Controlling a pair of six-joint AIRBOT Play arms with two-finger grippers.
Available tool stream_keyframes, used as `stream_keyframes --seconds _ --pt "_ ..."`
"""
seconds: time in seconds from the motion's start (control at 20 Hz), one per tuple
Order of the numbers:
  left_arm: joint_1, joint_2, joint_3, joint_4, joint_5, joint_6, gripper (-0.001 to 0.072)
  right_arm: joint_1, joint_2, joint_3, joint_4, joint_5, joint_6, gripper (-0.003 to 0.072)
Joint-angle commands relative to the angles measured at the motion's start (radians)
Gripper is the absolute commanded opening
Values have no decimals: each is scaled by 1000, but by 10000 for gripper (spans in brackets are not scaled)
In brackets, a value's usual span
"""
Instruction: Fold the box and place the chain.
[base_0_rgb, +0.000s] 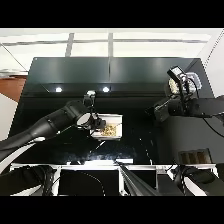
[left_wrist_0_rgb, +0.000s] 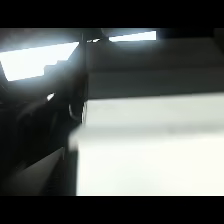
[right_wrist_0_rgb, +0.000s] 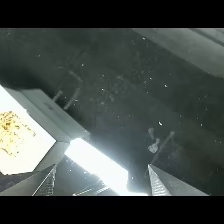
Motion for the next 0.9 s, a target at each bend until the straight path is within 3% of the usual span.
stream_keyframes --seconds 0.0,0.2,0.3,0.45,0.55,0.7,0.85 --pt "2 107 10 5 -145 277 501 -7 1 1 0 -24 28 702" --pt "116 324 -126 -87 -183 644 500 -6 1 1 0 -28 30 702" --pt "259 422 -238 -261 -176 903 500 -6 1 1 0 -27 29 702" --pt "508 480 -399 -646 -133 1373 520 -6 1 1 0 -13 29 703" --pt "618 475 -475 -803 -50 1688 701 -6 1 1 1 -6 29 702" --pt "658 457 -540 -942 124 2110 701 -6 1 1 4 -8 30 702" --pt "605 401 -539 -961 189 2372 699 -6 1 1 5 -7 30 702"
